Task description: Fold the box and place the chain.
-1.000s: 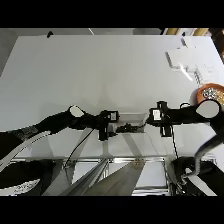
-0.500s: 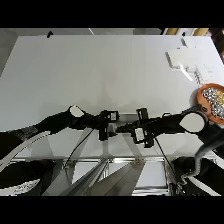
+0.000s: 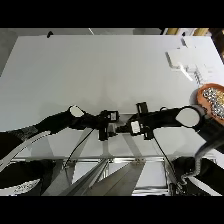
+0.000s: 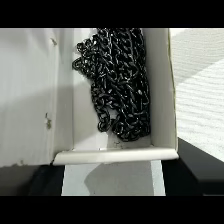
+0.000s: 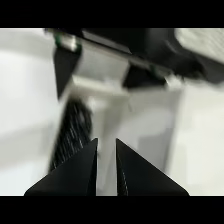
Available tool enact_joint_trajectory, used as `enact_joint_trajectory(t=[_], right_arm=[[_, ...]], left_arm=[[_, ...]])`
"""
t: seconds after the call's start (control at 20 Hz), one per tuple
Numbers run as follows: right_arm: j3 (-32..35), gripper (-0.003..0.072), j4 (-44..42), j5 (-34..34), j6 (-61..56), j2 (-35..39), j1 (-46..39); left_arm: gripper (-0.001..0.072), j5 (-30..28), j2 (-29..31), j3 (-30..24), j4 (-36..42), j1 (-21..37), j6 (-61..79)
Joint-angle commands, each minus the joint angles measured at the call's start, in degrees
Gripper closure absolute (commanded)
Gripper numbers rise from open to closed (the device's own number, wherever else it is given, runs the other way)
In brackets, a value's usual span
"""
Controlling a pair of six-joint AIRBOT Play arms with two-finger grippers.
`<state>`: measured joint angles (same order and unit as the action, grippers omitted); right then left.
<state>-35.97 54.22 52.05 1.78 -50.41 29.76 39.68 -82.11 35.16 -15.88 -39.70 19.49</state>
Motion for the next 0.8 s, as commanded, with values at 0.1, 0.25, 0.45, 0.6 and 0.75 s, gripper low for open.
enact_joint_trajectory(t=[0.1,0.25,0.45,0.6,0.75], right_arm=[[-0.8,0.0555,17.6,10.0,-0.5,2.3,-17.7],[2.4,0.0555,17.5,6.8,-0.4,-1.5,-24.5],[3.8,0.0555,21.7,6.0,0.0,-8.4,-24.3],[3.8,0.0555,22.2,6.4,0.2,-12.4,-24.3],[3.8,0.0555,22.1,6.4,2.1,-13.8,-24.3]], left_arm=[[0.0365,0.0,0.0,0.0,0.0,0.0,0.0],[0.0365,0.0,0.0,0.0,0.0,0.0,0.0],[0.0365,0.0,0.0,0.0,0.0,0.0,0.0],[0.0365,0.0,0.0,0.0,0.0,0.0,0.0],[0.0365,0.0,0.0,0.0,0.0,0.0,0.0]])
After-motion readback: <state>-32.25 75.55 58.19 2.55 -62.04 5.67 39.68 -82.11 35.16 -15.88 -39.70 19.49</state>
